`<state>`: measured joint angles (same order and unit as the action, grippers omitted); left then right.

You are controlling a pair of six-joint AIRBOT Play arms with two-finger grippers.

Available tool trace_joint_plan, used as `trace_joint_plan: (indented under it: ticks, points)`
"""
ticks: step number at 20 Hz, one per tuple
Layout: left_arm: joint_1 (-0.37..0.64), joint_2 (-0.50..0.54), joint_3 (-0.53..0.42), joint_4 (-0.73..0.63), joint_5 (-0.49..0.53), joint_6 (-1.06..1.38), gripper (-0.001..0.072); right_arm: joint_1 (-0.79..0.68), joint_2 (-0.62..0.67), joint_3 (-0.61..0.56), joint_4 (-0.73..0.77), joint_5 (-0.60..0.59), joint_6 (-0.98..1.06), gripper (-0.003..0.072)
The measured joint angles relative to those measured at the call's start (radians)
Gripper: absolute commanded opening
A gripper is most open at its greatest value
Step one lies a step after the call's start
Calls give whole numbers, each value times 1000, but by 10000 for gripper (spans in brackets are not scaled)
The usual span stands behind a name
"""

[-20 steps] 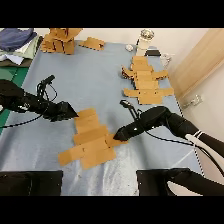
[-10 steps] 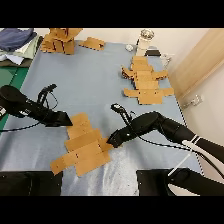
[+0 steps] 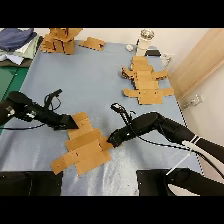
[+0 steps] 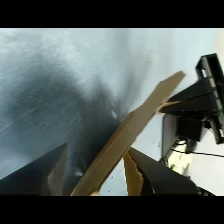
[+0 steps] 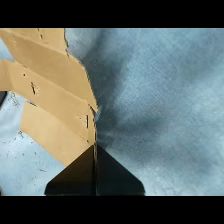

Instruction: Fold the box.

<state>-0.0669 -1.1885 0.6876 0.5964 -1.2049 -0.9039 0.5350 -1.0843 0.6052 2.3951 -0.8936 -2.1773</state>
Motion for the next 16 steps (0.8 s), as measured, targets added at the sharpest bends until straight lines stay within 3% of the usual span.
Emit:
trace_joint_plan:
  ticks: [1, 2, 7, 8, 16]
  points:
    - [-4, -34, -2, -35, -13, 41, 239, 0, 0, 0, -2, 1, 2, 4]
    - [-6, -64, -3, -64, -27, 80, 224, 0, 0, 0, -3, 3, 4, 4]
    - [-11, -143, -7, -146, -109, 210, 225, 0, 0, -1, -16, 5, 15, 4]
    - [-12, -149, -7, -152, -123, 224, 250, 0, 0, -1, -18, 6, 16, 4]
    - [-2, -162, -7, -169, -218, 272, 252, 0, 0, 0, -34, 7, 34, 4]
